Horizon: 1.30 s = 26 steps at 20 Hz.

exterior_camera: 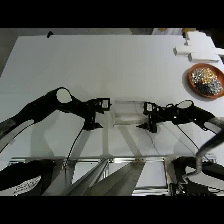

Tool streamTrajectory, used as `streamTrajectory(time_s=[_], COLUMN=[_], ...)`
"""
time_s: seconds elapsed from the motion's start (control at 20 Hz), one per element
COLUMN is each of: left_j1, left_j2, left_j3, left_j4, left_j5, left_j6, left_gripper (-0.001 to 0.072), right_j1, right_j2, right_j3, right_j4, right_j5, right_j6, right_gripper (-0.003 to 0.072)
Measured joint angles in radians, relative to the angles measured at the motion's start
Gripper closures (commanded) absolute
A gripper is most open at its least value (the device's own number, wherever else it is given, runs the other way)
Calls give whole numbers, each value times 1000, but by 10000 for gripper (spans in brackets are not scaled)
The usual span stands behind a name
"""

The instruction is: Fold the box and place the chain.

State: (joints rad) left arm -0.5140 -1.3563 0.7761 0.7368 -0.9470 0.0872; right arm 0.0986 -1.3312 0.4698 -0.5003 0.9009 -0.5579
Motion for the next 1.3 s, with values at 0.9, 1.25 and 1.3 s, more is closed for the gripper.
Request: streamTrajectory(time_s=[0.9,1.25,1.3], left_j1=[-45,-66,-69], left_j2=[-188,-196,-196], left_j3=[-35,-35,-35], left_j4=[-413,-452,-454], left_j5=[143,195,199], left_j6=[435,407,406], left_gripper=[7,8,8], right_j1=[0,0,0], right_j2=[0,0,0], right_j3=[0,0,0], right_j4=[0,2,1], right_j5=[0,-2,-2], right_j6=[0,2,1], right_gripper=[274,274,274])
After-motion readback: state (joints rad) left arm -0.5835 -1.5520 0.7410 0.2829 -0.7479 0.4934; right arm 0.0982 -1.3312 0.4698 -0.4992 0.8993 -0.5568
